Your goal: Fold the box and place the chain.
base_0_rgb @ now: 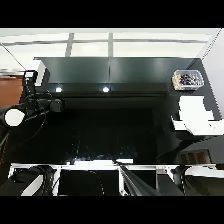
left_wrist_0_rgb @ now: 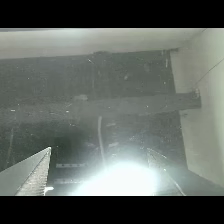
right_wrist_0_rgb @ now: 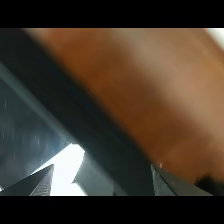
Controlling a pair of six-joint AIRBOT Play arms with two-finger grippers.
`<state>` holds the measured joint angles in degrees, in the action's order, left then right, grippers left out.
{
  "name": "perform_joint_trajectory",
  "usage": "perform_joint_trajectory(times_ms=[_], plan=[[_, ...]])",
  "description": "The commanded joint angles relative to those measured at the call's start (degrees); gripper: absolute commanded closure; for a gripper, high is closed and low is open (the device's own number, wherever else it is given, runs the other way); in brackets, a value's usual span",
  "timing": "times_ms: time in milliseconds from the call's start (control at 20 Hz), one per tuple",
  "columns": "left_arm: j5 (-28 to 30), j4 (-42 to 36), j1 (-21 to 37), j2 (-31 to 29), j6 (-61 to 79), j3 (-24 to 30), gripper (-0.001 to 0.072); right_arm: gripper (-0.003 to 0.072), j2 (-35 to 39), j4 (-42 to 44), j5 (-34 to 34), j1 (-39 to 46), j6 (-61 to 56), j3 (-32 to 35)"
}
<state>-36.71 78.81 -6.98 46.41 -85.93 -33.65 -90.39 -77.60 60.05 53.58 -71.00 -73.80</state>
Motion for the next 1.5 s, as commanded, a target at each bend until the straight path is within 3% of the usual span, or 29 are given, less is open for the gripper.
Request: perform_joint_trajectory(times_ms=[0, 150, 250, 350, 400, 500, 650, 950, 1200, 1300, 1450], plan=[[-0.22, -0.59, -0.02, 0.02, -0.02, -0.04, 0.0004, -0.0016, -6.32, 6.80, 15.50, 0.85, 14.80, -5.97], [-0.11, -1.16, -0.02, 0.02, 0.00, -0.04, 0.0004, -0.0015, -6.32, 5.07, 17.97, -0.39, 17.66, -5.95], [-0.15, -1.18, -0.02, 0.02, 0.00, -0.04, 0.0005, 0.0159, -6.32, 4.04, 19.21, -0.37, 17.53, -5.95], [-0.15, -1.42, -0.02, 0.02, 0.00, -0.04, 0.0005, 0.0159, -6.29, 3.41, 20.41, -0.37, 17.44, -5.95], [-0.15, -1.55, -0.02, 0.02, 0.00, -0.04, 0.0005, 0.0243, -6.29, 2.89, 21.18, -0.39, 17.40, -5.92], [-0.15, -1.55, -0.02, 0.02, 0.00, -0.04, 0.0005, 0.0291, -6.25, 2.12, 22.08, -0.39, 16.55, -5.90], [-0.17, -1.55, -0.02, 0.02, 0.00, -0.04, 0.0005, 0.0671, -4.39, 2.49, 22.23, -0.37, 17.33, -3.93], [-0.17, -1.53, -0.02, 0.02, 0.00, -0.04, 0.0006, 0.0668, 2.16, 20.28, 22.25, -2.84, 25.35, 3.08], [-0.22, -2.62, -0.02, 0.28, 0.00, -0.04, 0.0006, 0.0668, 5.68, 34.58, 27.10, -13.75, 25.62, 9.62], [-0.92, -5.22, -0.04, 0.57, 0.00, -0.04, 0.0006, 0.0668, 9.81, 41.62, 23.08, -19.15, 26.43, 15.63], [-1.99, -11.98, -0.04, 0.66, 0.28, -0.04, 0.0005, 0.0668, 22.08, 55.87, 9.35, -28.76, 34.75, 30.42]])
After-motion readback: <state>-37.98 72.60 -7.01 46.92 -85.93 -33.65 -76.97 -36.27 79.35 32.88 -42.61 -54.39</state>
